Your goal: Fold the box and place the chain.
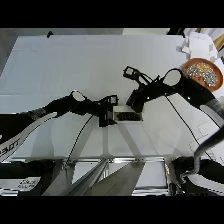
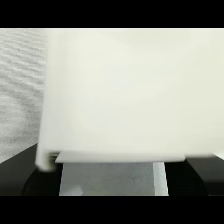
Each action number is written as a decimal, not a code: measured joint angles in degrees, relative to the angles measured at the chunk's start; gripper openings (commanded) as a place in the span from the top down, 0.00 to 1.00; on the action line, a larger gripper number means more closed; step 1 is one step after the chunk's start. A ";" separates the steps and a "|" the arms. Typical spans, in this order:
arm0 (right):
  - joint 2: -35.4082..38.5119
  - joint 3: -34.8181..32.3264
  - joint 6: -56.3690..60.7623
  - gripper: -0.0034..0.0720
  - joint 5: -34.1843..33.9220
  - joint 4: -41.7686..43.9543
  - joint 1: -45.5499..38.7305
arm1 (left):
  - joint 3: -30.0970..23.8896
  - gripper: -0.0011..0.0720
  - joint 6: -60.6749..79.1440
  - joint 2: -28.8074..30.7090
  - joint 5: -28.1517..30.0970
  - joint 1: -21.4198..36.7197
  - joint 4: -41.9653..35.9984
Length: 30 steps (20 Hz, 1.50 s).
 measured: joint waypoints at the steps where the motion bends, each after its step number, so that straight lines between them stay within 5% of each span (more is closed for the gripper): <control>1: 1.05 -0.79 -1.81 0.65 0.17 0.00 0.59 | 0.00 0.64 0.00 0.00 0.00 0.00 0.00; 3: 3.30 -2.78 -4.72 0.56 0.07 0.00 1.40 | 0.00 0.64 -0.02 0.00 0.00 0.00 0.00; 11: 6.56 -7.65 -8.85 0.56 -1.51 -1.60 3.15 | 0.00 0.64 -0.02 0.00 0.00 0.00 0.00; 19: 6.93 -8.13 -5.35 0.67 -5.68 -6.71 4.24 | 0.00 0.64 -0.15 0.00 0.00 0.00 -0.13; 30: 7.10 -9.66 -3.61 0.67 -7.32 -8.26 4.66 | 0.00 0.64 -0.02 0.00 0.00 0.00 0.00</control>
